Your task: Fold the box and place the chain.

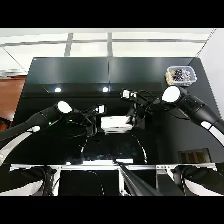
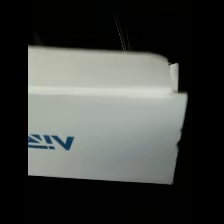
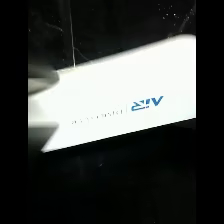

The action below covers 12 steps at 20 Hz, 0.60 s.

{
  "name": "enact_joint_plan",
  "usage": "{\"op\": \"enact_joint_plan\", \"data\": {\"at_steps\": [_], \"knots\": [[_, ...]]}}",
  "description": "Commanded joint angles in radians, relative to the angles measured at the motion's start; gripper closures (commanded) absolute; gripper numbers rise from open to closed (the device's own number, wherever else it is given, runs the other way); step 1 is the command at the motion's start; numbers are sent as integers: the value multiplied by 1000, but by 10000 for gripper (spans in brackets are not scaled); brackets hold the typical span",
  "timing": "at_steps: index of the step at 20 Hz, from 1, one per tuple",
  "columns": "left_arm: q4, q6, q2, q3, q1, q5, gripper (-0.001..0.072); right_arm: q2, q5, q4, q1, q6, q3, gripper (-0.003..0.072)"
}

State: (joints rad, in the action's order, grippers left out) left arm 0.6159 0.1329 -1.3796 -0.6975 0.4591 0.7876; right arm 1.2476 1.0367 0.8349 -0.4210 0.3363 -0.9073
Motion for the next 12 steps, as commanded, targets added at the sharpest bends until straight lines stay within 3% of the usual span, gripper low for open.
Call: {"op": "enact_joint_plan", "data": {"at_steps": [1, 12], "knots": [[1, 2, 0, 0, 0, 2, 379, 1, 0, 2, -1, 12, 1, 496], [1, 2, 0, 0, 0, 1, 379, 1, 59, 14, -1, 13, 1, 471]]}}
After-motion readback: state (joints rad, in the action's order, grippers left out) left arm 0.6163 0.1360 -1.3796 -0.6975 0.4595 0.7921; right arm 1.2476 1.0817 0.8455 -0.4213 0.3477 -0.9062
